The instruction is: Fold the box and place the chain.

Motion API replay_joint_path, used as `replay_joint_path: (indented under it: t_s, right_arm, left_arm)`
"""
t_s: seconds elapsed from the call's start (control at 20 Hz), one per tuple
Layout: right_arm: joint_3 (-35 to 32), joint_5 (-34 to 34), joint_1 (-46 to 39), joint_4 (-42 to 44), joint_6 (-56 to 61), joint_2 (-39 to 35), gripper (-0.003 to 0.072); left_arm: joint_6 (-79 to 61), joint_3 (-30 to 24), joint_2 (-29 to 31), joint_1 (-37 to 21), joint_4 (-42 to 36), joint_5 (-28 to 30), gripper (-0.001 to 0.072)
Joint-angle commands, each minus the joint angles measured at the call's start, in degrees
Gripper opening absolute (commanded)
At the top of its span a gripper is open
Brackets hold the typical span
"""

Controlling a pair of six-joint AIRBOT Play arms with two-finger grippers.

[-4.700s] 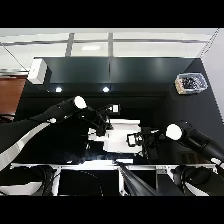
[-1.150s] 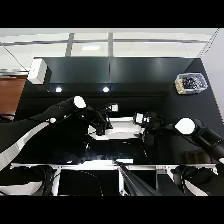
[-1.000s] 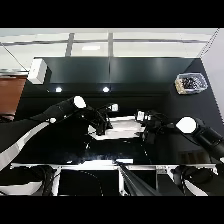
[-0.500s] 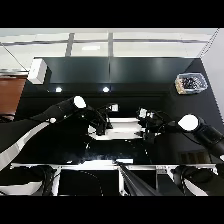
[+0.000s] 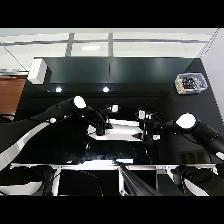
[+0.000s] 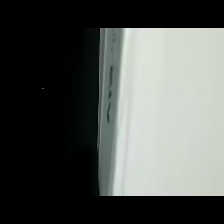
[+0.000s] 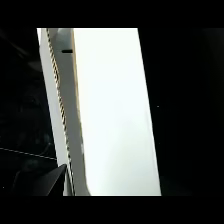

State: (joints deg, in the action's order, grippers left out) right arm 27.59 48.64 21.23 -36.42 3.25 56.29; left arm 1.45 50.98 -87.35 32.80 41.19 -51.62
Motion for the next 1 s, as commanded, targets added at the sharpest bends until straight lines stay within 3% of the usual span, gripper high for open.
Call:
replay_joint_path:
  t_s: [0.0, 0.15, 0.2, 0.25, 0.95]
  right_arm:
    - [-1.8, 0.5, 0.0, 0.8, -1.4, 0.3, 0.0512]
    - [-3.3, 0.6, 0.0, 0.7, -1.4, 0.3, 0.0522]
    - [-3.8, 0.3, 0.0, 0.6, -1.4, 0.3, 0.0621]
    - [-4.2, -0.3, 0.0, 0.7, -1.4, 0.4, 0.0632]
    - [-4.8, -4.6, 4.1, -1.6, -5.3, 4.1, 0.0632]
  left_arm:
    - [0.2, 0.0, 0.0, 0.0, -0.1, 0.2, 0.0022]
    - [0.2, 0.0, 0.0, 0.0, -0.1, 0.2, 0.0023]
    - [0.2, 0.0, 0.0, 0.0, -0.1, 0.2, 0.0023]
    - [0.2, 0.0, 0.0, 0.0, -0.1, 0.2, 0.0022]
    - [1.0, 0.0, 1.6, 0.0, 0.1, -0.1, 0.0022]
